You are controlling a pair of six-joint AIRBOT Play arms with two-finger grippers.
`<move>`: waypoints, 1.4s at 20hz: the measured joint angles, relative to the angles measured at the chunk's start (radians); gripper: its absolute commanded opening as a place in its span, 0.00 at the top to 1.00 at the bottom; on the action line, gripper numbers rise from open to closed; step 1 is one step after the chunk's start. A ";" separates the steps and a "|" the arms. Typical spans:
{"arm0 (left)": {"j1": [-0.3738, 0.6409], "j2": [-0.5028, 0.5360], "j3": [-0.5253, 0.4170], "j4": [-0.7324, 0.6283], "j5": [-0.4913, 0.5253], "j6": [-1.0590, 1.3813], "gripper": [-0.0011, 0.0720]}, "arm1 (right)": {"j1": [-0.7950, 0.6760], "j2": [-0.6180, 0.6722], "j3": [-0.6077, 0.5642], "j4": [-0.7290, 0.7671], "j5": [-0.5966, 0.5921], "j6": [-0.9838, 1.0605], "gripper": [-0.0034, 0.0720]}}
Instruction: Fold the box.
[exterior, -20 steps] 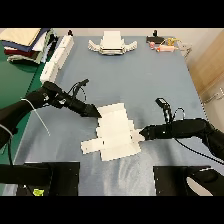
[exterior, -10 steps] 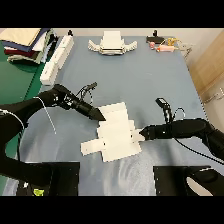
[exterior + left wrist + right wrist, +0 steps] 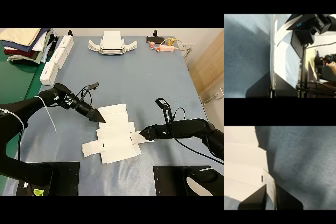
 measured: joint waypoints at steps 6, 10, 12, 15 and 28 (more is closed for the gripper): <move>-0.002 0.014 0.059 -0.006 0.010 0.119 0.98 | 0.000 0.000 0.031 -0.236 0.002 0.084 0.44; -0.035 0.073 0.061 -0.004 0.101 0.220 0.98 | -0.002 0.000 0.113 -0.282 0.004 0.149 0.44; -0.068 0.121 0.049 0.020 0.145 0.262 0.98 | -0.007 0.000 0.159 -0.304 0.009 0.198 0.44; -0.109 0.187 0.011 0.059 0.219 0.314 0.98 | -0.011 -0.005 0.195 -0.354 0.006 0.271 0.45; -0.140 0.281 -0.137 0.011 0.400 0.518 0.98 | 0.054 -0.091 0.186 -0.220 -0.109 0.234 0.94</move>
